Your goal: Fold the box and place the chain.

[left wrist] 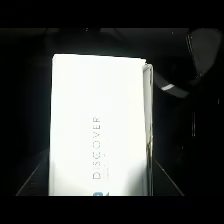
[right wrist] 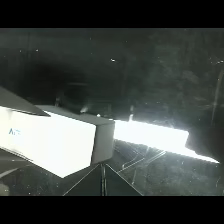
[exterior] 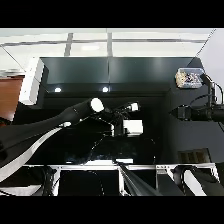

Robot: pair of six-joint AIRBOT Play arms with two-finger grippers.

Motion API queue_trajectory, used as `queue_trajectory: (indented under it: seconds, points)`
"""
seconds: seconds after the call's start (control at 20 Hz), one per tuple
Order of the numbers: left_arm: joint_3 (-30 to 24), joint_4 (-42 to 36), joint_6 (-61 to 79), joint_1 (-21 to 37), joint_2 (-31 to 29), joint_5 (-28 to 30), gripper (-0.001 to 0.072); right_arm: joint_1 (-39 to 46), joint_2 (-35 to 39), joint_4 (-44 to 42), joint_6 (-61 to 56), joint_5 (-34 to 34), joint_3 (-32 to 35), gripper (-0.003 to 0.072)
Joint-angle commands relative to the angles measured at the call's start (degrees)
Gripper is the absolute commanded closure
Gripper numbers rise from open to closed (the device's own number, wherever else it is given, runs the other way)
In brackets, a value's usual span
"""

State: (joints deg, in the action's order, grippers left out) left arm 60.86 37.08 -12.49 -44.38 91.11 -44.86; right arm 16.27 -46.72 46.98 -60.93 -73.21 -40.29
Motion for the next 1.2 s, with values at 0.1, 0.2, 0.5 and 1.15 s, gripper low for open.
queue_trajectory:
  seconds: [0.1, 0.2, 0.5, 1.15]
  points:
    - [3.48, 1.97, -5.44, -2.08, 2.27, 2.69, 0.026, 0.02, 0.02, -0.02, -0.17, 0.28, 0.02, 0.067]
    - [5.64, 2.99, -15.15, -0.7, 1.68, -2.14, 0.0441, 0.02, 0.02, 0.0, -0.17, 0.31, 0.02, 0.0671]
    - [6.29, 26.01, -43.65, 12.55, -10.49, -21.88, 0.0512, 0.02, 0.02, 0.02, -0.13, 1.53, 0.02, 0.067]
    - [-20.15, 51.54, -62.4, 67.32, -37.4, -25.68, 0.0511, 0.02, 0.02, 0.11, 0.35, 3.28, 0.02, 0.067]
